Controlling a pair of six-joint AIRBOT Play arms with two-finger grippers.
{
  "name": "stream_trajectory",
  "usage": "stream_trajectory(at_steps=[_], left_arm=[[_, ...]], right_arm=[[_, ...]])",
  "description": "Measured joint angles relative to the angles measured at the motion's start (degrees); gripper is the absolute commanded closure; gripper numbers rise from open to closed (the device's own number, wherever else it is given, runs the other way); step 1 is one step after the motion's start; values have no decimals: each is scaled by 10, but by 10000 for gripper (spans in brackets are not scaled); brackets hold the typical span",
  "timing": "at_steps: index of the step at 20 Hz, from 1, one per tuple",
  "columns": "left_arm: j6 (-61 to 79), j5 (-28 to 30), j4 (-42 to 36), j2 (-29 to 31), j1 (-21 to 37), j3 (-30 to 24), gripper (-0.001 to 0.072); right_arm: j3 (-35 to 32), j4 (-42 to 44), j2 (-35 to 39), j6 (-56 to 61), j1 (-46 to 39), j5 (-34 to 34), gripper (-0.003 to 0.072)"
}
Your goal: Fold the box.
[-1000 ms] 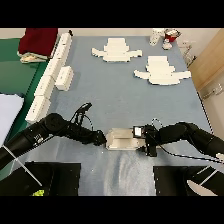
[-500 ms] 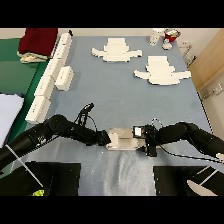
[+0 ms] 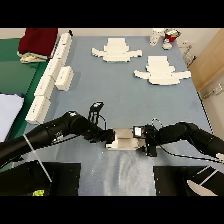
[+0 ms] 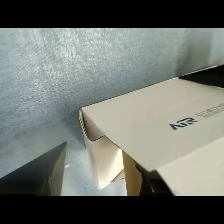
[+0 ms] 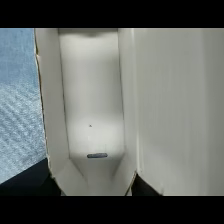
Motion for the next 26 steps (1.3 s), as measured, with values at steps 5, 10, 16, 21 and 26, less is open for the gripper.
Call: stream_trajectory(at_steps=[5, 10, 16, 21, 26], left_arm=[[-41, -14, 60, -37, -36, 29, 191], [-57, -19, 78, -54, -44, 38, 290], [-103, -22, 91, -60, -45, 50, 290], [-168, -60, 125, -75, -49, 78, 290], [-226, -114, 167, -107, -77, 115, 290]], right_arm=[[0, 0, 0, 0, 0, 0, 210], [0, 0, 0, 0, 0, 0, 210], [0, 0, 0, 0, 0, 0, 210], [0, 0, 0, 0, 0, 0, 210], [0, 0, 0, 0, 0, 0, 210]])
